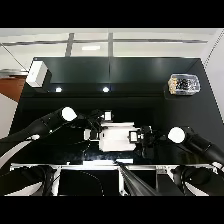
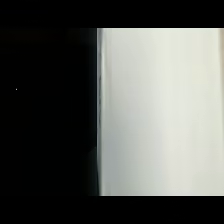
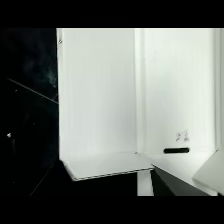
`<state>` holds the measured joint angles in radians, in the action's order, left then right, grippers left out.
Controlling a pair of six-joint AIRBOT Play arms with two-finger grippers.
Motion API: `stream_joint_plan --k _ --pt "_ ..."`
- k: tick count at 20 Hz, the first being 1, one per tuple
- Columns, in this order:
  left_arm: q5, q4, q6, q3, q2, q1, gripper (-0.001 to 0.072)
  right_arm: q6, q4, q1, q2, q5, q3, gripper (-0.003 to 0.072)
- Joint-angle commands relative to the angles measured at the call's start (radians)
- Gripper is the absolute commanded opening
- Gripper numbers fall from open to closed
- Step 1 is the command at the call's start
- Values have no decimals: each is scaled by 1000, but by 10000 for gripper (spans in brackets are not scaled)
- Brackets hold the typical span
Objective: Fold the box and place the chain.
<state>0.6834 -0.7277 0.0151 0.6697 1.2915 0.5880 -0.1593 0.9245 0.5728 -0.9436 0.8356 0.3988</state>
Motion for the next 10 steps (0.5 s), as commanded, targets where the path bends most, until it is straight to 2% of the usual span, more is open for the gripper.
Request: stream_joint_plan --k 1,6,10 --pt "1 0 0 -1 0 0 31 3 0 54 -11 -115 -2 700" --pt "1 0 0 -1 0 1 32 -6 -10 60 -11 -122 -1 700" --pt "5 0 0 -1 0 1 32 -114 23 58 20 -107 16 700"
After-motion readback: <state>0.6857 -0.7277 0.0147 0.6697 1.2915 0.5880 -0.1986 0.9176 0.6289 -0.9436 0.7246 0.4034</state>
